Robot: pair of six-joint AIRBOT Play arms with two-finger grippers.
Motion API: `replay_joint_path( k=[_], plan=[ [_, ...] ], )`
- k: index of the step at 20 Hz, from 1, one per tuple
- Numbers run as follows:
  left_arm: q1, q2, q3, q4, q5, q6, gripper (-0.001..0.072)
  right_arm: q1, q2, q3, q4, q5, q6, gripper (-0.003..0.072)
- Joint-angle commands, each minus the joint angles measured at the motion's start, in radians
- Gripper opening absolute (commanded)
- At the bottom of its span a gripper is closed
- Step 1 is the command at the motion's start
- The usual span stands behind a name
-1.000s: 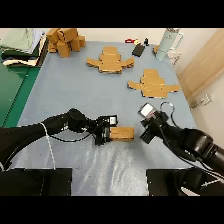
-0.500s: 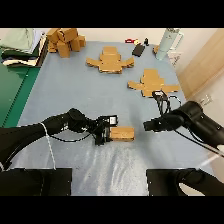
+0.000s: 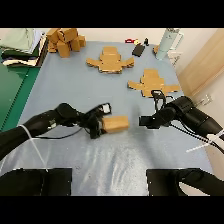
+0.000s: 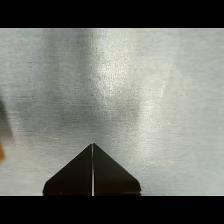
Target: Fold the box.
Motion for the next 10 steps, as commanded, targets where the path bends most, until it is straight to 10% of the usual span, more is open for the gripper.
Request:
replay_joint_path(
  k=[1, 4, 10],
  plan=[
    [0.153, 0.070, 0.001, 0.184, 0.117, -0.348, 0.0543, -0.001, -0.006, 0.002, 0.005, 0.005, 0.010, 0.0005],
    [0.364, 0.052, 0.009, 0.193, 0.291, -0.449, 0.0543, -0.001, -0.006, 0.002, 0.006, 0.005, 0.010, 0.0005],
    [0.693, -0.164, 0.222, 0.215, 0.308, -0.518, 0.0543, -0.001, -0.006, 0.002, 0.006, 0.005, 0.010, 0.0005]
  ],
)
